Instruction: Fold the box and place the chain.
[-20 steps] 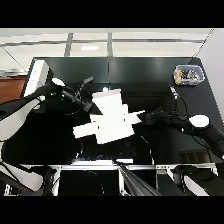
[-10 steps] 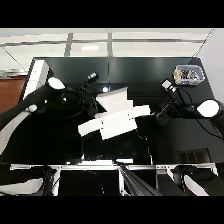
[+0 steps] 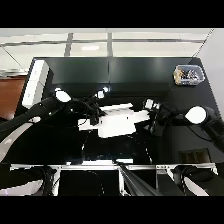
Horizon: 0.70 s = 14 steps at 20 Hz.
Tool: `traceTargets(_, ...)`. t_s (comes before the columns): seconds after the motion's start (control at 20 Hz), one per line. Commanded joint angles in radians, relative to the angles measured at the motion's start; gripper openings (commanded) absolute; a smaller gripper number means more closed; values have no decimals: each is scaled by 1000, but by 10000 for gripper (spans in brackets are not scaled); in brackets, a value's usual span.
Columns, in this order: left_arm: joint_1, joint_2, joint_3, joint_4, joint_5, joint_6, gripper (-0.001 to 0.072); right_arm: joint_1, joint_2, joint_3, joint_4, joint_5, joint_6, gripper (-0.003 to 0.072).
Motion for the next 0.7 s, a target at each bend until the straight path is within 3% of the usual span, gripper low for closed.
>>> traceTargets(0.0,-4,-18,-3,5,23,84,24,71,-3,-38,23,0,-70,699)
traceTargets(0.4,-4,-41,-3,5,15,92,25,158,-98,-43,76,-63,-153,699)
traceTargets(0.65,-4,-41,-3,5,15,92,25,162,-155,-44,214,-102,-318,699)
